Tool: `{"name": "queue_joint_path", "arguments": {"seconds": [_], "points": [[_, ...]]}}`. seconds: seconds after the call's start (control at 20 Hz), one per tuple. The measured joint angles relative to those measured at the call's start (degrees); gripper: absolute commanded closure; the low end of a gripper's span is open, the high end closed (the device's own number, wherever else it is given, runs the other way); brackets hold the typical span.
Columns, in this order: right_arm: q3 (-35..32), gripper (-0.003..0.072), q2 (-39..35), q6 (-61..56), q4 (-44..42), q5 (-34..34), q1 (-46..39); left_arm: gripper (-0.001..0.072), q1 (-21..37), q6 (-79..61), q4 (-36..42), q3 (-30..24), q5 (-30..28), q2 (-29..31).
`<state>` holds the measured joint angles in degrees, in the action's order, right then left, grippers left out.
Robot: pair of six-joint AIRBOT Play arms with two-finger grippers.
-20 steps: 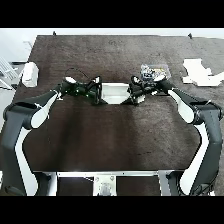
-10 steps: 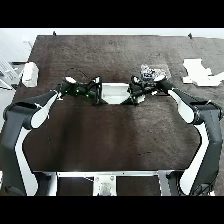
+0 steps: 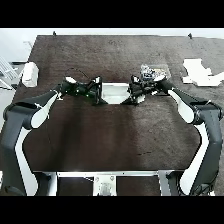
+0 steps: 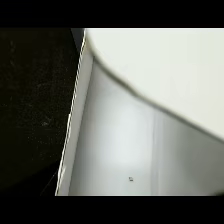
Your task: Fold the box and place the chain.
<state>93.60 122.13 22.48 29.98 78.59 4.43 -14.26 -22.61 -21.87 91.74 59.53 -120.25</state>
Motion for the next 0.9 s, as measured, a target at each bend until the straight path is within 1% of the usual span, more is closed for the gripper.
{"name": "queue_joint_path", "arguments": {"seconds": [0.05, 0.1, 0.25, 0.6, 0.65, 0.9], "points": [[0.02, 0.0096, -0.02, -0.81, -0.20, 0.33, -0.28, 0.0299, -0.02, -0.02, 0.04, 0.00, -0.17, -0.04], [0.09, 0.0031, -0.20, -1.84, -0.17, 1.11, -0.61, 0.0299, -0.04, -0.28, 0.15, 0.00, -0.39, -0.04], [0.20, 0.0028, -1.40, -3.80, 1.07, 2.05, -1.57, 0.0299, -0.04, -0.26, 0.39, 0.02, -0.79, -0.04], [0.22, 0.0028, -4.42, -5.92, 8.50, 2.38, -4.17, 0.0299, 0.00, 0.09, 0.15, 0.07, -0.70, -0.07], [0.20, 0.0028, -4.79, -6.47, 9.94, 3.21, -4.85, 0.0299, 0.07, 0.46, 0.37, 0.09, -1.73, -0.07], [0.22, 0.0029, -8.68, -9.62, 10.73, 4.61, -8.87, 0.0299, 0.07, 0.24, 0.15, 0.04, -0.90, -0.04]]}}
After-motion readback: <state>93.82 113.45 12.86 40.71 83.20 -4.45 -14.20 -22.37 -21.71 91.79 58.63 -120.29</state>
